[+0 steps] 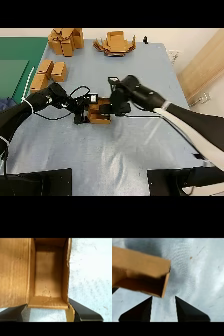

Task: Fold the box.

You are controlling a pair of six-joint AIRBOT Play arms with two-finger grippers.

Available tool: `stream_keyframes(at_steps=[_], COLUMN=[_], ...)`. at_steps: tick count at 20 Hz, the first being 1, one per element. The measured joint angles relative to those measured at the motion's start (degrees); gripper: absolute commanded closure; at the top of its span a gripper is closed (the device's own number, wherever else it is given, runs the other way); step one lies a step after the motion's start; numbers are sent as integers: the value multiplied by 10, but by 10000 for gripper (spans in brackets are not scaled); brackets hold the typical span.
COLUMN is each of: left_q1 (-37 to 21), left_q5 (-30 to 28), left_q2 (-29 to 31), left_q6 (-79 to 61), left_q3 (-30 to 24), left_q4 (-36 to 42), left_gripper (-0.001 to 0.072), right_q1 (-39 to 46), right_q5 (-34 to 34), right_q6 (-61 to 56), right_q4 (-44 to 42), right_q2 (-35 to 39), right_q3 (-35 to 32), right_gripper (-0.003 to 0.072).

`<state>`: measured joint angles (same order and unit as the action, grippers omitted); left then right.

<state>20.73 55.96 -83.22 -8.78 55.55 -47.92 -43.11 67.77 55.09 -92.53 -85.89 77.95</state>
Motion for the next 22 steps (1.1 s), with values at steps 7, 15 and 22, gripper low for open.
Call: stream_keyframes(at_steps=[7,15,22], left_q1=[0,0,0], left_q5=[0,0,0], left_q2=[0,0,0], left_q6=[9,9,10], left_q3=[0,0,0], left_q4=[-1,-1,-2], left_gripper=[314,314,314], right_q1=[209,276,202], right_q5=[-145,-120,-35], right_q6=[280,586,721], right_q4=[-267,-508,-535], right_q2=[141,-85,-99], right_q3=[-237,-63,15], right_gripper=[687,688,689])
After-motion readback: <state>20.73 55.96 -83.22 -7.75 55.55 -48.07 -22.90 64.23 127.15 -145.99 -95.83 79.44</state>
